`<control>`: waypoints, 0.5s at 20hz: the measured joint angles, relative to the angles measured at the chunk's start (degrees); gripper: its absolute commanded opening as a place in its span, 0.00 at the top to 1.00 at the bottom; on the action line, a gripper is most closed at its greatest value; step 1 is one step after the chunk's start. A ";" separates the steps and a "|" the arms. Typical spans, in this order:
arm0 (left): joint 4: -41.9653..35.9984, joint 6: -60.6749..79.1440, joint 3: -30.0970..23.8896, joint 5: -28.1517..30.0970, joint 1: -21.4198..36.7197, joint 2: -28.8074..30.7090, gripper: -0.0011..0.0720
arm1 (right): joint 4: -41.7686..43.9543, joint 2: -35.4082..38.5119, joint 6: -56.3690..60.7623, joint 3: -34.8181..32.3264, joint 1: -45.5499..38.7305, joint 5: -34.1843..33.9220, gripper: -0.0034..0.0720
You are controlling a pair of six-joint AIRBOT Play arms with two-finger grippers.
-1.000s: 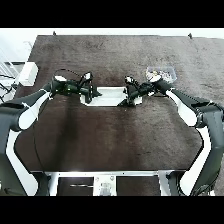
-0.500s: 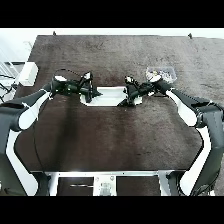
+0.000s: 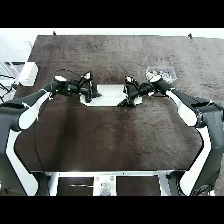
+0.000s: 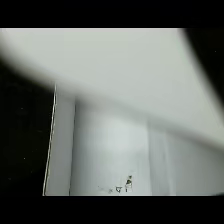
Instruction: Fold the box and place the chain.
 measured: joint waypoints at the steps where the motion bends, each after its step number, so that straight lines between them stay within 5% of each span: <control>1: 0.00 0.02 0.02 -0.44 0.07 0.02 0.54 | 0.00 0.00 0.00 0.00 0.00 0.00 0.18; 10: -1.01 -0.24 1.95 -9.01 3.15 0.26 0.54 | 0.00 0.00 0.00 0.00 0.00 0.00 0.18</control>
